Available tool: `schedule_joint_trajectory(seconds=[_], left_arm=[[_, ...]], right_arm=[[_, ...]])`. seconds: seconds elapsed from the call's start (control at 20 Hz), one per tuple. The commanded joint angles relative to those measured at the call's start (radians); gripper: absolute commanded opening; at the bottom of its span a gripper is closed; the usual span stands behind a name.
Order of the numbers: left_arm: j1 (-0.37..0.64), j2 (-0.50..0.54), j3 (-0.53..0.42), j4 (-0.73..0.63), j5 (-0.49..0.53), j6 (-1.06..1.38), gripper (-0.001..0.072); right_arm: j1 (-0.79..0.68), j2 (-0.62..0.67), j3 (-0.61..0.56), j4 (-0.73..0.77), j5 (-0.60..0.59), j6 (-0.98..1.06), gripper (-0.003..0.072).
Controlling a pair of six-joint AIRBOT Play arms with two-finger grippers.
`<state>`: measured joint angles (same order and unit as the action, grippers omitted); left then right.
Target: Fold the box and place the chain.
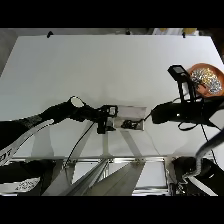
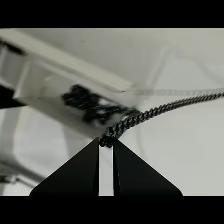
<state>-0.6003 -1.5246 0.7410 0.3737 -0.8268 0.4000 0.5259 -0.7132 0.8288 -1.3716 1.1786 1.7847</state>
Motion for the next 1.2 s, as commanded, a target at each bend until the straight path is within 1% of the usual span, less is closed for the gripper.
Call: schedule_joint_trajectory(seconds=[0.0, 0.15, 0.25, 0.35, 0.6, 0.65, 0.7, 0.75, 0.8, 0.9, 1.0, 1.05, 1.15], left_arm=[[0.000, 0.001, 0.000, 0.000, 0.000, 0.000, 0.0255], [0.000, 0.001, 0.000, 0.000, 0.000, 0.000, 0.0255], [0.000, 0.001, 0.000, 0.000, 0.000, 0.000, 0.0255], [0.000, 0.001, 0.000, 0.000, 0.000, 0.000, 0.0255], [0.000, 0.001, 0.000, 0.000, 0.000, 0.000, 0.0255], [0.000, 0.001, 0.000, 0.000, 0.000, 0.000, 0.0255], [0.000, 0.001, 0.000, 0.000, 0.000, 0.000, 0.0255], [0.000, 0.001, 0.000, 0.000, 0.000, 0.000, 0.0255], [0.000, 0.001, 0.000, 0.000, 0.000, 0.000, 0.0255], [0.000, 0.001, 0.000, 0.000, 0.000, 0.000, 0.0255], [0.000, 0.001, 0.000, 0.000, 0.000, 0.000, 0.0255], [0.000, 0.001, 0.000, 0.000, 0.000, 0.000, 0.0255], [0.000, 0.001, 0.000, 0.000, 0.000, 0.000, 0.0255]], right_arm=[[0.150, 0.035, 0.001, 0.052, -0.059, 0.080, 0.0017], [0.262, 0.023, 0.001, 0.049, -0.189, 0.114, 0.0017], [0.300, -0.011, 0.001, 0.040, -0.244, 0.122, 0.0017], [0.308, -0.068, 0.001, 0.032, -0.261, 0.122, 0.0017], [0.307, -0.195, 0.001, -0.125, -0.259, 0.178, 0.0019], [0.307, -0.210, 0.001, -0.144, -0.259, 0.183, 0.0059], [0.307, -0.216, 0.001, -0.151, -0.259, 0.182, 0.0179], [0.307, -0.214, 0.005, -0.161, -0.261, 0.176, 0.0333], [0.304, -0.212, 0.026, -0.192, -0.251, 0.169, 0.0357], [0.245, -0.212, 0.126, -0.200, -0.180, 0.120, 0.0357], [0.126, -0.213, 0.246, -0.201, -0.116, 0.058, 0.0351], [0.057, -0.213, 0.285, -0.203, -0.097, 0.037, 0.0313], [-0.093, -0.217, 0.301, -0.203, -0.062, -0.009, 0.0201]])
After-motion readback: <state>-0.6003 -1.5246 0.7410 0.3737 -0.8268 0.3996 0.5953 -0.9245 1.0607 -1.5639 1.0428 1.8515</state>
